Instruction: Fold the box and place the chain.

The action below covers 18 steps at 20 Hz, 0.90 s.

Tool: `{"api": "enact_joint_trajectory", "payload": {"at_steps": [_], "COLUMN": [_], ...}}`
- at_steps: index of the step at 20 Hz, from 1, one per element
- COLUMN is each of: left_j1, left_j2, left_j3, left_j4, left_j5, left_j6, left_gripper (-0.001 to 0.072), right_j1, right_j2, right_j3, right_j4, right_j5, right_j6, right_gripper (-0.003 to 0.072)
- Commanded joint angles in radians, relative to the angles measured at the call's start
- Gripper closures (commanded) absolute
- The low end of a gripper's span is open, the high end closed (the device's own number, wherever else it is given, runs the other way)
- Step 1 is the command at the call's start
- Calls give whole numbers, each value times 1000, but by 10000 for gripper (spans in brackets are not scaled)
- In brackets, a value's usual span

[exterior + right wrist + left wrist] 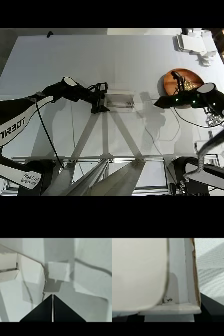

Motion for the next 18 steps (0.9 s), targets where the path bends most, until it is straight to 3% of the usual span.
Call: {"api": "enact_joint_trajectory", "payload": {"at_steps": [1,9,15,17,18], "left_j1": [0,0,0,0,0], "left_j2": [0,0,0,0,0], "left_j3": [0,0,0,0,0], "left_j4": [0,0,0,0,0], "left_j5": [0,0,0,0,0], "left_j6": [0,0,0,0,0], "left_gripper": [286,286,286,286,286], "right_j1": [-2,119,138,138,138], "right_j2": [-58,-66,-66,-66,-66], "right_j3": [-19,-26,-26,-26,-26], "right_j4": [55,164,355,372,371], "right_j5": [1,-59,13,27,27], "right_j6": [-18,-89,-153,-153,-152], "right_gripper": [684,684,674,513,492]}}
